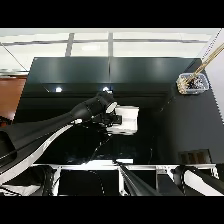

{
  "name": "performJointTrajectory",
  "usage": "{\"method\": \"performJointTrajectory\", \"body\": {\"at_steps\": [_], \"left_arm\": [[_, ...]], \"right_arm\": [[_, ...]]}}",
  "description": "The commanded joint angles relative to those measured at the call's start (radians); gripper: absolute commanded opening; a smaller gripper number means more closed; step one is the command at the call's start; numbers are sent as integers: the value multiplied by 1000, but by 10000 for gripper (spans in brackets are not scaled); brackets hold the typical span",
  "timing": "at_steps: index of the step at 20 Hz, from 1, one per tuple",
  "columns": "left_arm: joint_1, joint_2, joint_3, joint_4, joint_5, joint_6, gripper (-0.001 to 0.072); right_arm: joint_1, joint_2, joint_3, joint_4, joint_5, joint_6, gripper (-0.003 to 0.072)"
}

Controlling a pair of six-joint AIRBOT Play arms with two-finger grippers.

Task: Fold the box and place the chain.

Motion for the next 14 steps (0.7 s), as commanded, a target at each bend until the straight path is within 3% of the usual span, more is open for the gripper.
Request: {"method": "performJointTrajectory", "body": {"at_steps": [1,7,10,14], "left_arm": [[1,0,1,0,1,0,30],[1,0,1,0,0,0,31],[1,0,1,0,0,0,31],[1,0,1,0,0,0,31]], "right_arm": [[0,122,0,108,-18,-53,11],[0,240,0,393,30,-151,11],[0,248,0,515,216,-189,12],[40,257,-40,512,436,-219,12]]}}
